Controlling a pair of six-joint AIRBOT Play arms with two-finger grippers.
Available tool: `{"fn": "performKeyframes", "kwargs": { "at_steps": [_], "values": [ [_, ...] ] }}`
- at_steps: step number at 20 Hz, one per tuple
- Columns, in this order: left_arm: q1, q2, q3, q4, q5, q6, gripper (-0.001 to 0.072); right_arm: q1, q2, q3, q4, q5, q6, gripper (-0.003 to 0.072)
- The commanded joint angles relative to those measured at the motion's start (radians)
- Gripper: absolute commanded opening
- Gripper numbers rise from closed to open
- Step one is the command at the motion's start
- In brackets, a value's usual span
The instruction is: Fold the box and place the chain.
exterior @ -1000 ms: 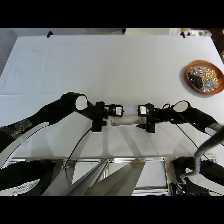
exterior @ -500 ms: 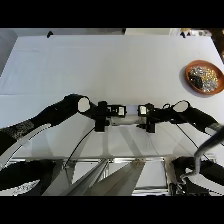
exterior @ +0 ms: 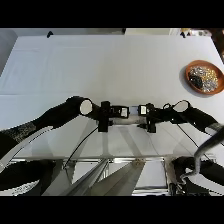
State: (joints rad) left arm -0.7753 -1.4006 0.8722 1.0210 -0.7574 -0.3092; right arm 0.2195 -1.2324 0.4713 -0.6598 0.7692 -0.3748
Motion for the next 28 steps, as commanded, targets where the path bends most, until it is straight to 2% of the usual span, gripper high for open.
{"fn": "performKeyframes", "kwargs": {
  "at_steps": [1, 3, 7, 8, 10, 11, 13, 14, 15, 16, 18, 20, 24, 25, 27, 28],
  "values": [
    [-0.012, -0.001, 0.0, -0.019, 0.033, -0.001, 0.0246, 0.001, 0.0, 0.0, 0.002, 0.001, 0.0, 0.032],
    [-0.013, -0.001, 0.0, -0.022, 0.032, -0.002, 0.0141, 0.001, 0.0, 0.0, 0.002, 0.001, 0.0, 0.032],
    [-0.012, -0.001, 0.0, -0.023, 0.032, -0.002, 0.0142, 0.001, 0.0, 0.0, 0.002, 0.001, 0.0, 0.032],
    [-0.012, -0.001, 0.0, -0.024, 0.031, -0.002, 0.0178, 0.001, 0.0, 0.0, 0.002, 0.001, 0.0, 0.032],
    [-0.012, -0.001, 0.0, -0.035, 0.028, -0.005, 0.0362, 0.001, 0.0, 0.0, 0.002, 0.001, 0.0, 0.032],
    [-0.012, -0.001, 0.0, -0.042, 0.028, -0.005, 0.0398, 0.001, 0.0, 0.0, 0.002, 0.0, 0.0, 0.032],
    [-0.01, -0.002, 0.0, -0.045, 0.028, -0.005, 0.0402, 0.001, 0.0, 0.0, 0.002, 0.001, 0.0, 0.032],
    [-0.01, -0.005, 0.0, -0.046, 0.028, -0.006, 0.0463, 0.001, 0.0, 0.0, 0.002, 0.001, 0.0, 0.032],
    [-0.01, -0.011, 0.0, -0.05, 0.028, -0.011, 0.056, 0.001, 0.0, 0.0, 0.002, 0.001, 0.0, 0.032],
    [-0.01, -0.015, 0.0, -0.058, 0.026, -0.013, 0.0588, 0.001, 0.0, 0.0, 0.002, 0.001, 0.0, 0.032],
    [-0.008, -0.015, 0.0, -0.087, 0.011, -0.013, 0.0588, 0.001, 0.0, 0.0, 0.002, 0.001, 0.0, 0.032],
    [-0.001, -0.006, 0.0, -0.097, -0.023, -0.047, 0.0553, 0.001, 0.0, 0.0, 0.002, 0.0, 0.0, 0.032],
    [0.059, 0.055, 0.0, -0.085, -0.137, -0.203, 0.0551, 0.001, 0.0, 0.0, 0.002, 0.001, 0.0, 0.032],
    [0.081, 0.075, 0.0, -0.084, -0.167, -0.234, 0.0485, 0.001, 0.0, 0.0, 0.002, 0.001, 0.0, 0.032],
    [0.127, 0.125, 0.0, -0.077, -0.229, -0.27, 0.0207, 0.001, 0.0, 0.0, 0.002, 0.001, 0.0, 0.032],
    [0.149, 0.154, 0.0, -0.066, -0.259, -0.289, 0.0128, 0.001, 0.0, 0.0, 0.002, 0.001, 0.0, 0.032]
  ]
}}
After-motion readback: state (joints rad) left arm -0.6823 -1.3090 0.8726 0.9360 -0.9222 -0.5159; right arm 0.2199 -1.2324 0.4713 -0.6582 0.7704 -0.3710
